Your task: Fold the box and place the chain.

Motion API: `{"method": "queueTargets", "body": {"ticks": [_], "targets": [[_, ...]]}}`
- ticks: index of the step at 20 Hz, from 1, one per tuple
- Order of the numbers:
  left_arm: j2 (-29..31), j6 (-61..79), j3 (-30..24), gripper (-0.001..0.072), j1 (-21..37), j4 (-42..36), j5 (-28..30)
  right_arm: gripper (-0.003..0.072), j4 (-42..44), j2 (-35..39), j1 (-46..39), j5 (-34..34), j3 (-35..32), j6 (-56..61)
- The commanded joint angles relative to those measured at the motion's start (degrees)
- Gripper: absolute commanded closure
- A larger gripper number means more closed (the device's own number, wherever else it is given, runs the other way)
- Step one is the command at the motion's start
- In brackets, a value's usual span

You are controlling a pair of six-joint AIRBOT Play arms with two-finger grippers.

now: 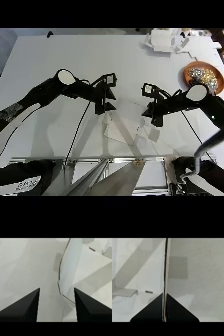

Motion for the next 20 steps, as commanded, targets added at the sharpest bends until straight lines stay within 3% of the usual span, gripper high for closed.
{"method": "queueTargets", "body": {"ticks": [1,6,8,10,11,12,13,15,16,20], "targets": [[-1.42,2.75,0.02,0.0227,-0.9,-0.85,1.16,0.0676,0.35,-0.46,0.0,1.01,0.37,0.24],[-4.98,3.08,0.02,0.0229,-1.29,-2.69,-1.88,0.0676,0.81,-0.46,0.0,0.83,0.37,0.22],[-6.1,5.03,0.02,0.0343,-2.19,-4.17,-0.66,0.0676,1.77,-0.46,0.0,0.76,0.37,0.2],[-6.32,5.31,0.02,0.0568,-3.41,-4.74,3.52,0.0675,1.86,-0.46,0.0,0.76,0.37,0.24],[-6.32,5.31,0.02,0.0591,-3.85,-4.76,5.97,0.0674,1.86,-0.46,0.0,0.76,0.37,0.31],[-6.32,5.31,0.02,0.0687,-4.26,-5.16,8.59,0.0669,1.86,-0.46,0.0,0.76,0.37,0.44],[-6.32,5.33,0.02,0.0701,-4.46,-6.23,10.25,0.0665,1.86,-0.44,0.0,0.76,0.37,0.44],[-6.32,5.31,0.02,0.07,-4.46,-8.63,13.16,0.049,1.84,-0.39,0.0,0.7,0.39,0.9],[-6.32,5.31,0.02,0.0702,-4.44,-9.94,14.25,0.0447,1.81,-0.37,0.0,0.5,0.52,1.81],[-6.34,5.11,0.02,0.0704,-4.5,-13.44,15.89,0.0428,0.94,1.36,0.0,0.44,2.03,3.61]]}}
